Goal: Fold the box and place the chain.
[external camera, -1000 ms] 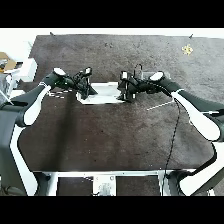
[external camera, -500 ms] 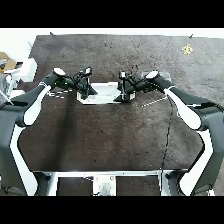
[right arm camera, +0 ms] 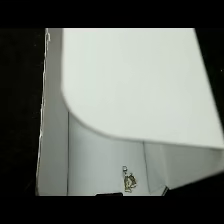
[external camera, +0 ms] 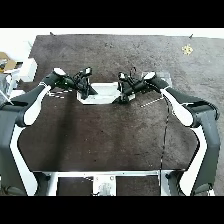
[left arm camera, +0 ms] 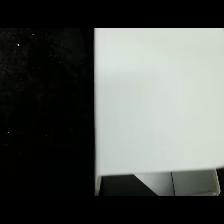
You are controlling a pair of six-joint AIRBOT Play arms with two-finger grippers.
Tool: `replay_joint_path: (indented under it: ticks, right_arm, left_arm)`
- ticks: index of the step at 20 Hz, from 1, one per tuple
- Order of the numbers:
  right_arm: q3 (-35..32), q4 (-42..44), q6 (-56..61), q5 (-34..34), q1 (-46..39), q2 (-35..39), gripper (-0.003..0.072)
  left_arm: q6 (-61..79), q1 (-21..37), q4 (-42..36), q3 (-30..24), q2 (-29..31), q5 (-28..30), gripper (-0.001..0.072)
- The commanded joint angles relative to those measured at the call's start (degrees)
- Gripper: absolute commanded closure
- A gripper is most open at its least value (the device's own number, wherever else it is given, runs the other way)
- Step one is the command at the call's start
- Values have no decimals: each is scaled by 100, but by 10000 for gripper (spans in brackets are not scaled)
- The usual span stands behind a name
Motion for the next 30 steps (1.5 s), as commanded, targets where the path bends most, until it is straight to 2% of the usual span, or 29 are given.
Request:
replay_joint_path:
  ticks: [1,6,7,8,10,30]
  right_arm:
    - [20,-13,2,44,7,-120,68]
    - [22,-13,2,35,7,-186,84]
    - [22,-13,2,24,7,-186,146]
    - [22,-11,2,0,7,-184,151]
    - [20,-13,7,-61,2,-186,251]
    - [20,-15,4,-63,2,-186,249]
  left_arm:
    - [0,0,0,-2,-2,0,699]
    - [0,0,0,-2,-2,0,699]
    - [0,0,0,-2,-2,0,698]
    - [0,0,0,-2,-4,0,698]
    - [0,0,0,-2,-2,0,699]
    - [0,0,-9,-2,-4,0,699]
